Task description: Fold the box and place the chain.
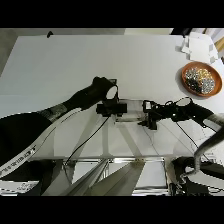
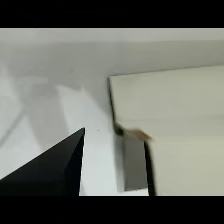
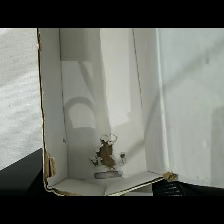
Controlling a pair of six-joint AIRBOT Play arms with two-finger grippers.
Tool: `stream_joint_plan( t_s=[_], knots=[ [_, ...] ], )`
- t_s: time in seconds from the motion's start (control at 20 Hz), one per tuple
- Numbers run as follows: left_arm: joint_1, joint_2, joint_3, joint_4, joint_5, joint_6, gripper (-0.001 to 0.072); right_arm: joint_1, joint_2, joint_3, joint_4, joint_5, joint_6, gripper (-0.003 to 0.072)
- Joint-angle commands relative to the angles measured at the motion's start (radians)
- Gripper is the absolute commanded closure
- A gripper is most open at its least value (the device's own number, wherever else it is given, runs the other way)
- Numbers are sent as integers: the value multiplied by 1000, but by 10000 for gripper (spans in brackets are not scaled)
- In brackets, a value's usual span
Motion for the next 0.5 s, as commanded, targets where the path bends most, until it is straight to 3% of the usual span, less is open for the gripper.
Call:
stream_joint_plan(
  t_s=[0.0,0.1,0.2,0.3,0.45],
  knots=[
    [42,60,0,0,-53,145,301,0,0,0,0,1,0,272],
    [72,95,0,-2,-85,278,301,0,0,0,0,1,0,272],
    [101,127,-4,20,-89,564,296,0,0,0,0,1,0,272],
    [105,165,-31,74,-36,954,92,0,0,0,0,1,0,272],
    [121,213,-155,-42,99,1518,62,0,0,0,0,1,0,272]
  ],
)
